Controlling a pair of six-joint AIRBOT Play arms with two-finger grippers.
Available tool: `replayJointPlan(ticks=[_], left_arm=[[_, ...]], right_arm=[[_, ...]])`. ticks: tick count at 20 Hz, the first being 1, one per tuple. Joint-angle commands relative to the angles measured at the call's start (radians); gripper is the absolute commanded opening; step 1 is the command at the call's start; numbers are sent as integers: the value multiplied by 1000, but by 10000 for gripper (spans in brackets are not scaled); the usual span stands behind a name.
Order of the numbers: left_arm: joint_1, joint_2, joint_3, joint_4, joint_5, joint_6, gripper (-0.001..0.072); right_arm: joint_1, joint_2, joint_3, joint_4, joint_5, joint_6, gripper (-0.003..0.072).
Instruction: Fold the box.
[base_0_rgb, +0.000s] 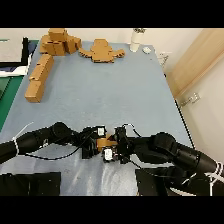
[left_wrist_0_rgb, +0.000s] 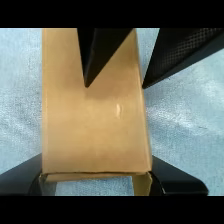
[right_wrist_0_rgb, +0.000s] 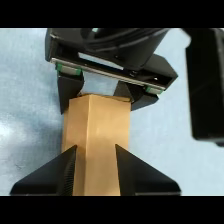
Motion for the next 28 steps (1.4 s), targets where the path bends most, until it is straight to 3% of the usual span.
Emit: replayJointPlan(ticks=[1, 5, 7, 28], left_arm=[[0, 0, 0, 0, -2, 1, 618], [0, 0, 0, 0, -2, 2, 619], [0, 0, 0, 0, -2, 2, 618], [0, 0, 0, 0, -2, 2, 618]], right_arm=[[8, 24, 5, -49, -1, 37, 361], [8, 45, 7, -64, -8, 41, 340], [8, 45, 7, -78, -6, 49, 227], [8, -26, 6, 47, -60, 54, 231]])
